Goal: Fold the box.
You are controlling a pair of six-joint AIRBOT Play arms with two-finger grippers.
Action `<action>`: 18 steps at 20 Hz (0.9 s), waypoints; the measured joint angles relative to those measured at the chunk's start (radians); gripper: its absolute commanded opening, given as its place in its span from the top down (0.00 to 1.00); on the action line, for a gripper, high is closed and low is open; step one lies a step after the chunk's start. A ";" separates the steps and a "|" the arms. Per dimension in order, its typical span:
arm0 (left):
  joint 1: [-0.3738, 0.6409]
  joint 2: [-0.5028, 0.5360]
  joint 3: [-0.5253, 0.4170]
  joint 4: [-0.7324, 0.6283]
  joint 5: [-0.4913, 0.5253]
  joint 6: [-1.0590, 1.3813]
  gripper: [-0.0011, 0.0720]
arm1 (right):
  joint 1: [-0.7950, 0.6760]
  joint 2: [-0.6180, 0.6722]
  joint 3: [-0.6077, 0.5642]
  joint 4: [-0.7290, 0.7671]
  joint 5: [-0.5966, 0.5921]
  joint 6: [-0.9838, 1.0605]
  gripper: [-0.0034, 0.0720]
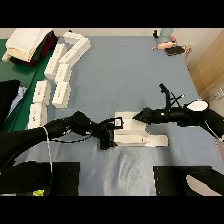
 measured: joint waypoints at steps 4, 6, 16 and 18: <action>0.000 0.000 0.000 0.000 0.001 0.000 0.26 | 0.011 -0.125 0.019 -0.042 -0.031 -0.061 0.95; 0.000 0.000 0.000 0.000 0.001 -0.001 0.26 | 0.028 -0.168 0.022 -0.053 -0.037 -0.097 0.95; 0.000 0.000 0.000 0.001 -0.004 0.003 0.26 | 0.086 -0.193 0.043 -0.074 -0.025 -0.185 0.95; 0.000 0.000 0.000 0.001 -0.002 0.003 0.26 | 0.087 -0.150 0.066 -0.092 -0.014 -0.191 0.95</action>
